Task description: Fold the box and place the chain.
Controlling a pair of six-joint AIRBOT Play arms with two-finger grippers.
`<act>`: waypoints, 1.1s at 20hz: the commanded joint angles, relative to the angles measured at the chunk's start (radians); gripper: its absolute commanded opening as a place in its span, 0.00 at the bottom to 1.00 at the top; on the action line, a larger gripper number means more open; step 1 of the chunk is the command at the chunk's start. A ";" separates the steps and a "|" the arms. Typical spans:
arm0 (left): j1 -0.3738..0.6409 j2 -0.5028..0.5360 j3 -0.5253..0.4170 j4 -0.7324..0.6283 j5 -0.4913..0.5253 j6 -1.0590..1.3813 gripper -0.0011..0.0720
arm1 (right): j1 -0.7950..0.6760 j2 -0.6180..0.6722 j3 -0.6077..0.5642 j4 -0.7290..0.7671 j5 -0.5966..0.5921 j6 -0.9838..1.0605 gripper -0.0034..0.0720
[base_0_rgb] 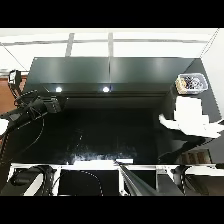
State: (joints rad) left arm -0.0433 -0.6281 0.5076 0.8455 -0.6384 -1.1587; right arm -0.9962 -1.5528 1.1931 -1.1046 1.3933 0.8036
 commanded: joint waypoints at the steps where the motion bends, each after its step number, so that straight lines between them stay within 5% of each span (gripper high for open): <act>1: 0.000 0.000 0.000 0.000 -0.026 -0.002 0.99 | 0.042 0.060 -0.105 0.192 0.004 -0.001 0.07; 6: 0.000 0.000 0.000 0.001 -0.038 -0.001 0.99 | 0.254 0.201 -0.314 0.338 0.011 0.046 0.07; 12: -0.001 -0.008 -0.027 -0.071 -0.106 -0.001 0.99 | 0.597 0.604 -0.702 0.753 -0.216 -0.085 0.07; 15: -0.043 -0.043 -0.068 -0.127 -0.108 0.004 0.99 | 0.802 0.783 -0.870 0.804 -0.363 -0.182 0.07; 22: -0.198 -0.340 -0.069 -0.345 -0.142 0.036 0.99 | 1.067 0.811 -0.922 0.772 -0.517 -0.179 0.07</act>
State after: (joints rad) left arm -0.2031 -0.8455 0.4393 0.6304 -0.7456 -1.1522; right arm -0.0189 -0.7616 0.2939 -0.3389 0.9524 0.6346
